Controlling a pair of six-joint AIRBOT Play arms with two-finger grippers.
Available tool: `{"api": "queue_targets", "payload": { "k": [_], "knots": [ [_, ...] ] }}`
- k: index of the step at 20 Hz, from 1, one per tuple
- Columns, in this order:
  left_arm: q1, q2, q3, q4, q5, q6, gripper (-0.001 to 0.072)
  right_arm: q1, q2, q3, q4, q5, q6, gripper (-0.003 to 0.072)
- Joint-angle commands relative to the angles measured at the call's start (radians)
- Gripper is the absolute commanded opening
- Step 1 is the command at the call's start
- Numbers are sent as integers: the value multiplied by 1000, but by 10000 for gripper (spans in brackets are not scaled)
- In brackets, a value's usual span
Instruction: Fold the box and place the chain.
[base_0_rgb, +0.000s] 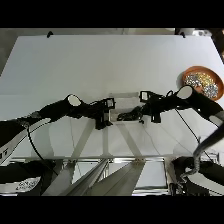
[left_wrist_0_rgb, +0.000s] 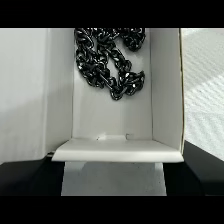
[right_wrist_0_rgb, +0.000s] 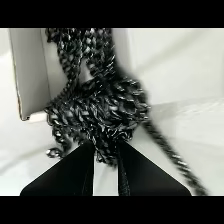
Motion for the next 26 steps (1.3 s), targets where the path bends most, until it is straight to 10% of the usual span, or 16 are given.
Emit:
{"api": "queue_targets", "payload": {
  "k": [1,9,18,26],
  "knots": [
    [0,1,0,0,0,0,10,0,166,1,0,5,66,19],
    [0,1,0,0,0,0,10,14,338,1,375,132,121,19],
    [0,1,0,0,0,0,10,169,95,1,288,-103,332,20],
    [0,1,0,0,0,0,10,158,3,2,204,-86,379,211]
  ]
}}
